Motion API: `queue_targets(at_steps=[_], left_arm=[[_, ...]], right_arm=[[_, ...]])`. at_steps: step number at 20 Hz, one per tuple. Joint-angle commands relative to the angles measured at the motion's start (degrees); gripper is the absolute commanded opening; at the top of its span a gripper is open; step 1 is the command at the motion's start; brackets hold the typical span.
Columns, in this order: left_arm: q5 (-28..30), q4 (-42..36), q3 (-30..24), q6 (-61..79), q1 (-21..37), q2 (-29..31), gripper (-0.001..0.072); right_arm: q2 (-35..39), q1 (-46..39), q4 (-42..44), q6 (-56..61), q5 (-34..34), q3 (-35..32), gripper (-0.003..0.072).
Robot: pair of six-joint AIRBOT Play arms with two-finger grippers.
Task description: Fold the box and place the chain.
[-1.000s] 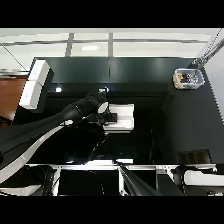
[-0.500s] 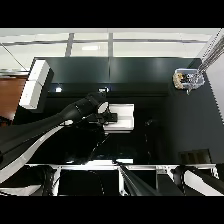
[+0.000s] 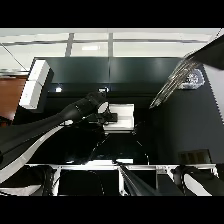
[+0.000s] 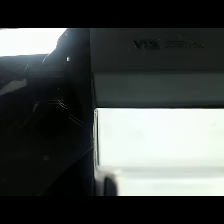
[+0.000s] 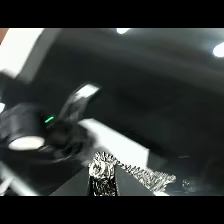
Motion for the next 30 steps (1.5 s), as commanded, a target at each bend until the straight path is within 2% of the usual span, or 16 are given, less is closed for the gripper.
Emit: queue_targets(at_steps=[1, 6, 13, 16, 19, 20, 21, 22, 25, 30], left_arm=[[0.02, 0.00, 0.04, 0.00, 0.04, -0.02, 0.0026], [0.02, 0.02, 0.04, 0.02, 0.04, -0.02, 0.0026], [0.02, 0.02, 0.04, 0.00, 0.04, -0.02, 0.0026], [0.02, 0.02, 0.04, 0.00, 0.04, -0.02, 0.0026], [0.02, 0.00, 0.04, 0.00, 0.04, -0.02, 0.0026], [0.02, 0.00, 0.04, 0.00, 0.04, -0.02, 0.0026], [0.02, 0.00, 0.04, 0.00, 0.04, -0.02, 0.0026], [0.02, 0.00, 0.04, 0.00, 0.04, -0.02, 0.0027], [0.02, -0.02, 0.04, 0.00, 0.02, -0.02, 0.0026], [0.07, -0.02, 0.04, -0.02, 0.02, -0.02, 0.0027]], right_arm=[[0.37, 7.74, 4.90, -0.46, -6.34, -6.97, 0.0011], [-0.57, 15.10, 5.64, -0.46, -16.96, -16.15, 0.0011], [-3.45, 21.64, 4.07, -0.15, -32.76, -35.56, 0.0012], [-6.91, 23.21, 4.02, 0.22, -36.44, -40.41, 0.0013], [-9.09, 23.61, 1.11, 0.44, -37.22, -41.53, 0.0015], [-9.03, 23.39, 0.04, 0.59, -37.13, -41.53, 0.0061], [-9.01, 22.88, -0.04, 0.90, -36.41, -41.53, 0.0248], [-8.85, 22.01, -0.28, 0.85, -34.25, -41.44, 0.0342], [-5.11, 17.59, -5.42, 0.87, -27.54, -41.38, 0.0338], [6.69, 9.90, -35.76, 8.55, -23.74, -42.42, 0.0336]])
